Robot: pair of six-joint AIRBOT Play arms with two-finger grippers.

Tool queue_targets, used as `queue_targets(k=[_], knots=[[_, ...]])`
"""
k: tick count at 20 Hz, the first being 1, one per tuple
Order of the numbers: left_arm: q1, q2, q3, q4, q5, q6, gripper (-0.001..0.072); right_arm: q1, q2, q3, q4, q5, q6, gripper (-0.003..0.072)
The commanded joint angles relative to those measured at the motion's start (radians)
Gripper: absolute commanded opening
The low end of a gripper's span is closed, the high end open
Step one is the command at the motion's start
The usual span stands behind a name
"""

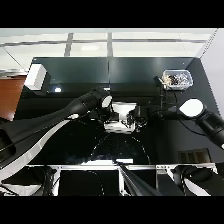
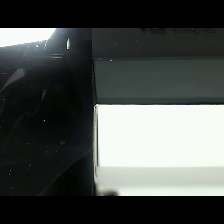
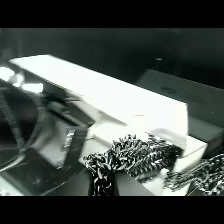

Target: Fold the box and place the chain.

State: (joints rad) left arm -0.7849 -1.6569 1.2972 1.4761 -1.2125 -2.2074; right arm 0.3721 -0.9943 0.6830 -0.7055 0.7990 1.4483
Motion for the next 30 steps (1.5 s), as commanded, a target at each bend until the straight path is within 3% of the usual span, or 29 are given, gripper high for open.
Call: queue_targets(k=[1,2,3,8,10,11,12,16,22,30], knots=[[0.001,0.000,0.001,0.000,0.000,0.000,0.0027,0.035,-0.008,-0.038,0.006,-0.094,0.025,0.0044],[0.001,0.000,0.001,0.000,0.000,0.000,0.0027,0.035,-0.008,-0.037,0.006,-0.092,0.024,0.0225],[0.001,0.000,0.001,0.000,0.000,0.000,0.0027,0.026,-0.007,-0.035,0.000,-0.072,0.017,0.0278],[0.001,0.000,0.001,0.000,0.000,0.000,0.0027,-0.187,0.047,0.013,-0.110,0.242,-0.149,0.0276],[0.001,0.000,0.001,0.000,-0.003,0.000,0.0027,-0.222,0.069,0.010,-0.246,0.323,-0.280,0.0282],[0.001,0.000,0.001,0.000,-0.005,0.000,0.0027,-0.214,0.068,-0.005,-0.299,0.320,-0.341,0.0532],[0.001,0.000,0.001,0.000,-0.008,0.001,0.0027,-0.199,0.068,-0.032,-0.324,0.275,-0.441,0.0715],[0.001,0.000,0.001,0.000,-0.007,0.000,0.0027,-0.107,0.050,-0.153,-0.320,-0.045,-0.915,0.0707],[0.001,0.000,0.001,0.000,-0.007,0.000,0.0027,-0.096,-0.147,-0.159,0.066,-0.060,-1.609,0.0707],[0.001,0.000,0.001,0.000,-0.007,0.000,0.0027,-0.096,-0.207,-0.159,0.118,-0.124,-1.688,0.0707]])
